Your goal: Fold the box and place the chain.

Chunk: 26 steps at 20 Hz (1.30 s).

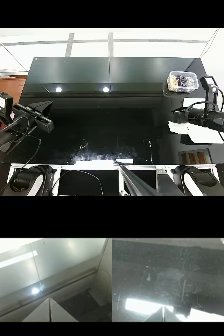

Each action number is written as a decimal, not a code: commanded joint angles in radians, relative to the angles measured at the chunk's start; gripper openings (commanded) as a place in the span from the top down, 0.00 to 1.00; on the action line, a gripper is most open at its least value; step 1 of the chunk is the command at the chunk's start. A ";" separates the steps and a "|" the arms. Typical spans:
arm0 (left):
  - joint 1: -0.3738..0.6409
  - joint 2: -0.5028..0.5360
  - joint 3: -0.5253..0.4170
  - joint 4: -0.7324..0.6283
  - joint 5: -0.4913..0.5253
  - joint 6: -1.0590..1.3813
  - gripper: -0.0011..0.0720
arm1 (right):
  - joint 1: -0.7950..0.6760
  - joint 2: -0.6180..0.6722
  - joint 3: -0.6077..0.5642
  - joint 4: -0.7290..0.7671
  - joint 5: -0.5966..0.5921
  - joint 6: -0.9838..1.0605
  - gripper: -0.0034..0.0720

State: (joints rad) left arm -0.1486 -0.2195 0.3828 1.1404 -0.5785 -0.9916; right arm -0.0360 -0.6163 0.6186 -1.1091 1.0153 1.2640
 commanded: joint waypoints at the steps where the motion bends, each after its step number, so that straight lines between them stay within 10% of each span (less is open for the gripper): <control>1: 0.000 0.000 0.000 0.000 0.000 0.000 0.95 | 0.001 0.001 0.000 0.000 0.000 0.000 0.94; 13: 0.000 0.000 0.000 -0.001 0.000 -0.002 0.95 | 0.001 0.000 0.000 0.001 -0.016 0.000 0.94; 19: 0.000 0.000 0.000 -0.035 0.150 -0.008 0.95 | 0.001 0.000 0.000 0.143 -0.332 0.000 0.93; 20: 0.000 0.000 0.000 -0.068 0.190 -0.008 0.95 | 0.001 0.000 0.000 0.140 -0.361 0.001 0.69; 21: 0.000 -0.001 0.000 -0.133 0.214 -0.013 0.95 | 0.000 -0.002 0.000 0.139 -0.378 0.001 0.14; 22: 0.000 -0.008 -0.002 -0.220 0.224 -0.015 0.86 | -0.001 -0.008 0.000 0.137 -0.401 0.001 0.07; 24: 0.000 -0.055 -0.003 -0.307 0.206 -0.021 0.02 | -0.013 -0.045 0.000 0.090 -0.449 0.049 0.07; 26: -0.002 -0.125 0.000 -0.323 0.119 -0.023 0.02 | -0.091 -0.127 0.014 -0.014 -0.475 0.225 0.07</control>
State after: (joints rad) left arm -0.1490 -0.2783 0.3809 0.9154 -0.4076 -1.0096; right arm -0.0677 -0.6724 0.6220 -1.0275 0.6136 1.3258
